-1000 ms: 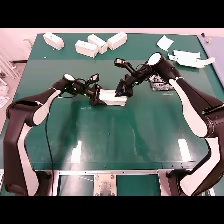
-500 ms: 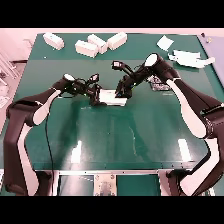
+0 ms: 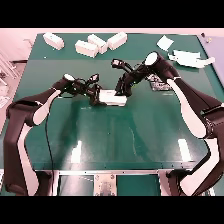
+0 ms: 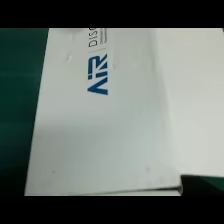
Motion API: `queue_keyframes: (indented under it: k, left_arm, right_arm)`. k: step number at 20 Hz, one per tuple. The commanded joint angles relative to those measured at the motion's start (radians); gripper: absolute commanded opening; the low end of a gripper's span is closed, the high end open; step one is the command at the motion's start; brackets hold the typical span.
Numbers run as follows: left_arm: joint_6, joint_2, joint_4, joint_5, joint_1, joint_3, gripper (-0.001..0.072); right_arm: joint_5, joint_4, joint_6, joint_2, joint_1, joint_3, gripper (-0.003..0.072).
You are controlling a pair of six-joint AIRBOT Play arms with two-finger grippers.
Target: Fold the box and place the chain.
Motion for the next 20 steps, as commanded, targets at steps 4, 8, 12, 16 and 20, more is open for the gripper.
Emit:
queue_keyframes:
  k: [4,8,12,16,20]
  left_arm:
    - [0.0,0.001,0.0,0.001,0.001,0.001,0.0592]
    - [0.0,0.001,0.0,0.001,0.001,0.001,0.0592]
    - [0.0,0.001,0.0,0.001,0.001,0.001,0.0592]
    - [0.0,0.001,0.0,0.0,0.001,0.001,0.0592]
    - [0.0,0.001,0.0,0.0,0.001,0.001,0.0592]
  right_arm:
    - [0.11,0.039,0.007,0.0,0.002,0.005,0.0416]
    - [0.069,0.031,0.006,0.0,0.002,0.005,0.0341]
    - [0.052,0.025,0.006,-0.003,0.002,-0.002,0.0342]
    - [0.036,0.023,0.006,-0.003,0.002,-0.008,0.0256]
    - [0.037,0.023,0.006,-0.003,0.002,-0.008,0.025]
